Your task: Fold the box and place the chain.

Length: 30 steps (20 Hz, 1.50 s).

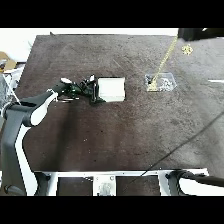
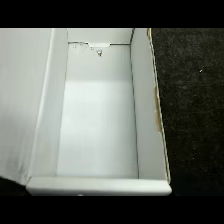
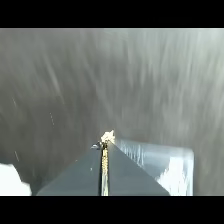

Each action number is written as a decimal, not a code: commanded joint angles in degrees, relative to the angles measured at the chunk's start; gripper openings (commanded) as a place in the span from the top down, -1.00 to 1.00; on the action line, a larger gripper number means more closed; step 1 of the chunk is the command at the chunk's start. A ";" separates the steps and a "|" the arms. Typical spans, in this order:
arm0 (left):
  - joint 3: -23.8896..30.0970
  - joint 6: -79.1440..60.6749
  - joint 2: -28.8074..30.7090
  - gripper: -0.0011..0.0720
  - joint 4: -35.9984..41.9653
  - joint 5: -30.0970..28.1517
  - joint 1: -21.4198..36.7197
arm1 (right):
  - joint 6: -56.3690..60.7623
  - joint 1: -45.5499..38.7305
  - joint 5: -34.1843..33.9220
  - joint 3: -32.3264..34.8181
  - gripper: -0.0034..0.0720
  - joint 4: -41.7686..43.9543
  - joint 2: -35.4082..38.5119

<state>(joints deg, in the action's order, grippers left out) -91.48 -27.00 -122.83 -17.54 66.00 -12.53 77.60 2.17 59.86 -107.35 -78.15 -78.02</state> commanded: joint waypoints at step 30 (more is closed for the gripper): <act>0.00 -0.02 0.02 0.80 0.00 0.00 0.02 | -7.21 29.16 -33.77 27.10 0.90 2.84 -2.08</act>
<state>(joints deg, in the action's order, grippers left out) -91.48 -27.00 -122.83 -17.54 66.00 -12.51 70.26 31.75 29.89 -82.67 -73.01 -81.78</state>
